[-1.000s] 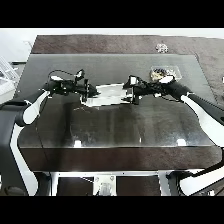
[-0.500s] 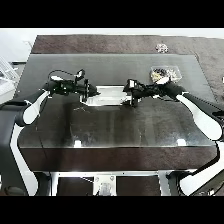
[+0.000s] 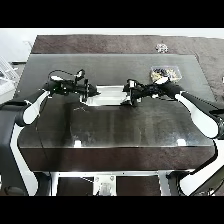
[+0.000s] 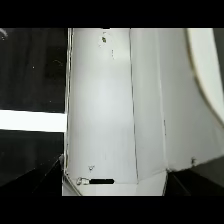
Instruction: Fold the box and place the chain.
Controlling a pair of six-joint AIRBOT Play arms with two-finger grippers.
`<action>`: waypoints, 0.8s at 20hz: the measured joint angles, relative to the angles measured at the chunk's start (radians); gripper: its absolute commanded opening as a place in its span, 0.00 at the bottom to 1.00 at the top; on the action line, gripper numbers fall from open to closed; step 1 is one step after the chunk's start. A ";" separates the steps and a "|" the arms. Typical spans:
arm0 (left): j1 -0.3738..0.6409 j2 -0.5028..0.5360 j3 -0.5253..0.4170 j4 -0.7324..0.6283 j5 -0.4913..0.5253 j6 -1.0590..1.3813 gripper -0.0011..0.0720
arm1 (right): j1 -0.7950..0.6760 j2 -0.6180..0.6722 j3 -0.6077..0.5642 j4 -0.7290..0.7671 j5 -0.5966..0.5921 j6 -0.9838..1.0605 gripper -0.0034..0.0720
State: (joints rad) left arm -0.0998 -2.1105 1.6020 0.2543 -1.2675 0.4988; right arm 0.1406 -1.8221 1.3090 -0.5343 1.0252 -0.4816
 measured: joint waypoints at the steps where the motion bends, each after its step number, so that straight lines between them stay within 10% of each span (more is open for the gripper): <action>1: 0.000 0.000 0.000 0.000 0.000 0.000 0.05 | 0.000 -0.010 0.008 0.006 0.009 0.000 0.95; 16: 0.000 0.000 0.000 0.000 0.003 0.000 0.05 | 0.001 -0.059 0.031 0.048 0.049 0.000 0.95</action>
State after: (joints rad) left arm -0.0994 -2.1105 1.6020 0.2539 -1.2644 0.4984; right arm 0.1413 -1.8809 1.3399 -0.4866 1.0740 -0.4816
